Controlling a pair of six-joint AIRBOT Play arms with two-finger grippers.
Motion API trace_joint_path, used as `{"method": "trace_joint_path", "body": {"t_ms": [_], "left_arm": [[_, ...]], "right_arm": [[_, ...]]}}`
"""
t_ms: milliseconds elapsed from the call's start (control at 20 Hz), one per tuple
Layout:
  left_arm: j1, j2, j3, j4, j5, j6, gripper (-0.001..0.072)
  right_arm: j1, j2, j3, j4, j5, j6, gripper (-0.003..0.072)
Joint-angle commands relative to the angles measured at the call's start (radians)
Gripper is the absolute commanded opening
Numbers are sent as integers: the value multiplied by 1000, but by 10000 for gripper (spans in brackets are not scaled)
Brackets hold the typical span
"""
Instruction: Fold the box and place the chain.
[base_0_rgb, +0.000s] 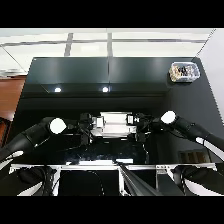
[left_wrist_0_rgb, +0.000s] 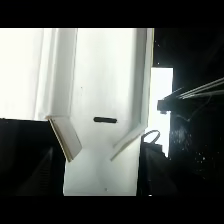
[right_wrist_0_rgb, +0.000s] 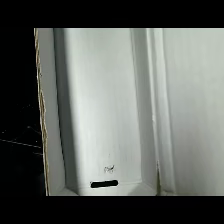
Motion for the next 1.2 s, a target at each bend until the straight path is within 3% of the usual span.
{"method": "trace_joint_path", "body": {"t_ms": [0,50,100,250,500,1050,1100,1150], "left_arm": [[-2,-18,1,-42,11,10,361],[-2,-19,1,-65,16,10,272],[-2,-19,1,-83,26,10,267],[-2,-21,1,-113,38,10,263],[-6,-65,1,-298,36,14,264],[-27,-109,6,-381,73,19,264],[-27,-109,6,-381,72,19,210],[-27,-110,8,-374,60,20,51]], "right_arm": [[0,0,0,0,0,-1,128],[0,0,0,0,0,0,128],[0,0,0,0,0,-1,128],[0,0,0,0,0,-1,128],[0,0,0,0,0,-1,128],[0,0,0,0,0,0,129],[0,0,0,0,0,0,128],[0,0,0,0,0,0,129]]}}
